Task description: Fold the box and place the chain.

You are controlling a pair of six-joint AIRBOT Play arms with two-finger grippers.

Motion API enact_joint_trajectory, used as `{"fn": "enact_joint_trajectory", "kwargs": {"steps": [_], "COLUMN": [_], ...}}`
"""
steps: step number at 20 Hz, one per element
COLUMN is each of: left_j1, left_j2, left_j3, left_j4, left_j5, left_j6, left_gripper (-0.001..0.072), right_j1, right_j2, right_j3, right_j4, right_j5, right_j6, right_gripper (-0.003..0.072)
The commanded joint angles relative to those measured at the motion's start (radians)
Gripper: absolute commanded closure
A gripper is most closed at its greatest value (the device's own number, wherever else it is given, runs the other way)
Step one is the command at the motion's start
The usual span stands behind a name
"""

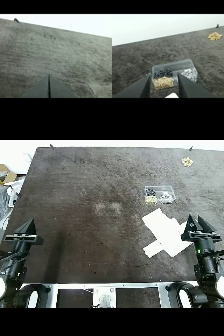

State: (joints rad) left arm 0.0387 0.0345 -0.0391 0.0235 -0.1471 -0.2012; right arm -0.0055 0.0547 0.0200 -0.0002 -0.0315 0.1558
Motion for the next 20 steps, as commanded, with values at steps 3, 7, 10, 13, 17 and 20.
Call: {"fn": "enact_joint_trajectory", "kwargs": {"steps": [3, 7, 10, 13, 17, 20], "left_j1": [0.000, 0.000, 0.000, 0.000, 0.000, 0.000], "left_j2": [0.000, 0.000, 0.000, 0.000, 0.001, 0.000], "left_j3": [0.000, 0.000, 0.000, 0.000, 0.000, 0.000], "left_j4": [0.000, 0.000, 0.000, 0.000, 0.000, 0.000], "left_j5": [0.000, 0.000, 0.000, 0.000, 0.000, 0.000], "left_j6": [0.000, 0.000, 0.000, 0.000, 0.000, 0.000], "left_gripper": [0.0698, 0.0698, 0.0698, 0.0698, 0.0698, 0.0698], "right_j1": [0.000, 0.000, 0.000, -0.005, -0.274, -0.515], "right_j2": [0.001, -0.041, -0.226, -0.515, -0.965, -1.227], "right_j3": [0.002, 0.084, 0.245, 0.431, 0.733, 1.000], "right_j4": [-0.008, -0.134, -0.154, -0.151, -0.350, -0.670], "right_j5": [0.000, 0.008, 0.008, 0.026, 0.571, 1.088], "right_j6": [-0.002, -0.002, -0.002, 0.008, 0.323, 0.610], "right_gripper": [0.0294, 0.0232, 0.0233, 0.0234, 0.0233, 0.0232]}}
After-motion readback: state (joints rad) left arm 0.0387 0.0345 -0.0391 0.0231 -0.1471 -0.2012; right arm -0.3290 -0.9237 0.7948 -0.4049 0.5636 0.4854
